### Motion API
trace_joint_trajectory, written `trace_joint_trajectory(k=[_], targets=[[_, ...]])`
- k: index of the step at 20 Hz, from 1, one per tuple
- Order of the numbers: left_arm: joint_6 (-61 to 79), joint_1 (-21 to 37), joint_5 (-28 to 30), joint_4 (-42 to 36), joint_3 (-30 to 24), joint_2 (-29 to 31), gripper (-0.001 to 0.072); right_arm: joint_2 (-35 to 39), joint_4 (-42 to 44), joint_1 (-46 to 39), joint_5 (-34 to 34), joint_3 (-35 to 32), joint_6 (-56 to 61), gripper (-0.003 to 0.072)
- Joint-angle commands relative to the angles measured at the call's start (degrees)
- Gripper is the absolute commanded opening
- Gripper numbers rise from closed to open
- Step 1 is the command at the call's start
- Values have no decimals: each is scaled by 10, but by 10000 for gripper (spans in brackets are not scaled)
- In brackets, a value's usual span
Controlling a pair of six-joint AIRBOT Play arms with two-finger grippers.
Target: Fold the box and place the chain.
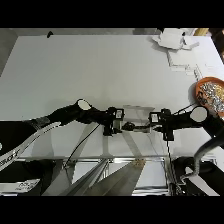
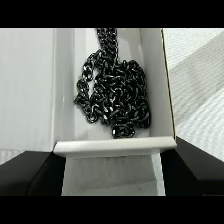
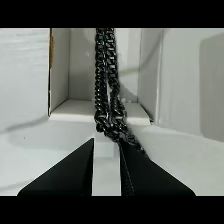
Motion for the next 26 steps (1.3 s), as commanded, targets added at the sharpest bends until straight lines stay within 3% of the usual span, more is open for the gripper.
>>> trace_joint_trajectory(k=[1,6,8,12,15,18,21,26], targets=[[0,0,0,0,0,0,313,-3,12,0,-25,-17,-14,155],[0,0,0,0,0,0,313,-3,30,0,-35,-17,-14,145],[0,0,0,0,0,0,313,-3,40,0,-35,-17,-14,18],[0,0,0,0,0,0,313,3,10,0,-32,-17,30,18],[0,0,0,0,0,0,313,59,-58,0,-31,-17,130,18],[0,0,0,0,0,0,313,151,-59,0,-5,-17,171,18],[0,0,0,0,0,0,313,223,-9,0,33,-17,171,18],[0,0,0,0,0,0,313,255,209,0,38,-17,136,18]])
